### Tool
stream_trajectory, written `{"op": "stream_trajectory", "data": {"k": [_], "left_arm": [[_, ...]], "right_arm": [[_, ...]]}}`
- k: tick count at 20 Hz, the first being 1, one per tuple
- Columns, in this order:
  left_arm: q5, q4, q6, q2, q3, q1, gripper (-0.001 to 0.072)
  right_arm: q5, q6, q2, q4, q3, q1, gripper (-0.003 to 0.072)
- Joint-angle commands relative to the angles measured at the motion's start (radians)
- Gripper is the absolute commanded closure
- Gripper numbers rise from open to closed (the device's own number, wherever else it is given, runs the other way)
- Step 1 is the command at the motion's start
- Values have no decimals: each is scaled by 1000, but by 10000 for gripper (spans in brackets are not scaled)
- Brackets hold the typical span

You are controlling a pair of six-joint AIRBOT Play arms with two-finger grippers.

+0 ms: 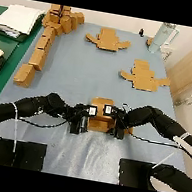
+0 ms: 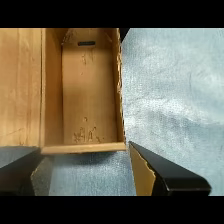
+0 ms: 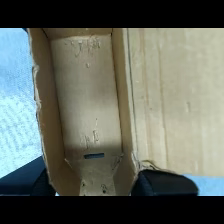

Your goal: Fold the box.

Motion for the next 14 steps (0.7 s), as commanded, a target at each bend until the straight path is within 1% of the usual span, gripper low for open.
{"op": "stream_trajectory", "data": {"k": [1,8,12,13,14], "left_arm": [[16,-11,-4,-25,10,-10,10],[14,-5,-64,-65,45,-13,11],[0,-5,-64,-66,48,-13,12],[1,-5,-64,-66,48,-13,24],[2,-1,-63,-66,48,-13,178]], "right_arm": [[0,0,0,0,0,0,102],[0,0,0,0,0,0,102],[0,0,0,0,0,0,102],[0,0,0,0,0,0,102],[0,0,0,0,0,0,102]]}}
